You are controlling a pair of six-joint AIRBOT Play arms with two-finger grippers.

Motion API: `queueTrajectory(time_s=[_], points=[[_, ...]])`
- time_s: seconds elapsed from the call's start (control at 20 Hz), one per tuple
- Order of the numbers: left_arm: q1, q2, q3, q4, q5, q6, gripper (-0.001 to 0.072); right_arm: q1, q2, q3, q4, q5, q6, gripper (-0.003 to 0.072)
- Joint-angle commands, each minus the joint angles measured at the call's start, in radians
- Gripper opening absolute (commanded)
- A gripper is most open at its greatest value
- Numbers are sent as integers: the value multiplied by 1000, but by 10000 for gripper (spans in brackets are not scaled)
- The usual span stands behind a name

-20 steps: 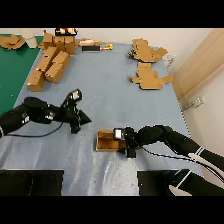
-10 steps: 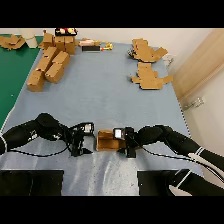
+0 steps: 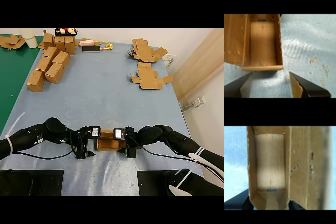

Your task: Fold the box.

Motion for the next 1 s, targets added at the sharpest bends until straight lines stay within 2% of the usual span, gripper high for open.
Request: queueTrajectory(time_s=[0.0, 0.4, 0.7, 0.95], points=[[-54, -37, 27, -12, 27, -27, 693, 0, -1, 0, 1, -1, 1, 446], [-60, -38, 52, 3, 56, -114, 692, 0, -1, 0, 1, -7, 1, 445], [-60, -23, 53, 172, 77, -287, 693, 0, -1, 0, 3, -23, 1, 445], [-59, -21, 53, 227, 83, -323, 693, 0, -1, 0, 10, -47, 1, 445]])
